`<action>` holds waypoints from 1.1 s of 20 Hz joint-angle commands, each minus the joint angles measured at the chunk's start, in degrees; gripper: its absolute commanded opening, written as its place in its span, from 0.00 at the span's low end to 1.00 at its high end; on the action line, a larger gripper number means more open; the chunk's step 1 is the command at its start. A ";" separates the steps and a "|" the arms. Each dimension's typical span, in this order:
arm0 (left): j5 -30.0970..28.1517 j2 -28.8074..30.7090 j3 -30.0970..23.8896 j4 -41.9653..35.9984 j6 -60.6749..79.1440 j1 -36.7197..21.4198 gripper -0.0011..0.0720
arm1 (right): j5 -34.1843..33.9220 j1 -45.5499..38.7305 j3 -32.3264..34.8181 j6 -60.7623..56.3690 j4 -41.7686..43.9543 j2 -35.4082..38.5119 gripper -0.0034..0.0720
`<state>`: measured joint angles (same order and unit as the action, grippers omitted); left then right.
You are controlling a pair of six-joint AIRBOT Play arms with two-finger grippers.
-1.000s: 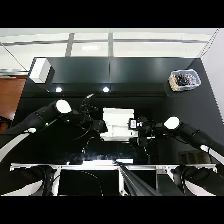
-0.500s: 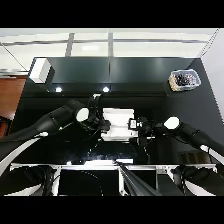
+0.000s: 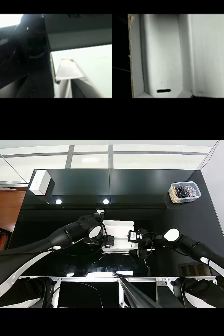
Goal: Fold the box and place the chain.
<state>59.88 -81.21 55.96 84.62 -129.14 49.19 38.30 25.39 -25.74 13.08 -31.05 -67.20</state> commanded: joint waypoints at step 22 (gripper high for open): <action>-2.45 -1.97 0.20 1.66 -6.34 0.76 0.39 | 0.02 0.02 0.04 0.00 -0.09 0.02 0.67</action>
<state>57.39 -83.09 56.16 86.21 -135.46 49.95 38.30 25.39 -25.74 13.08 -31.16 -67.20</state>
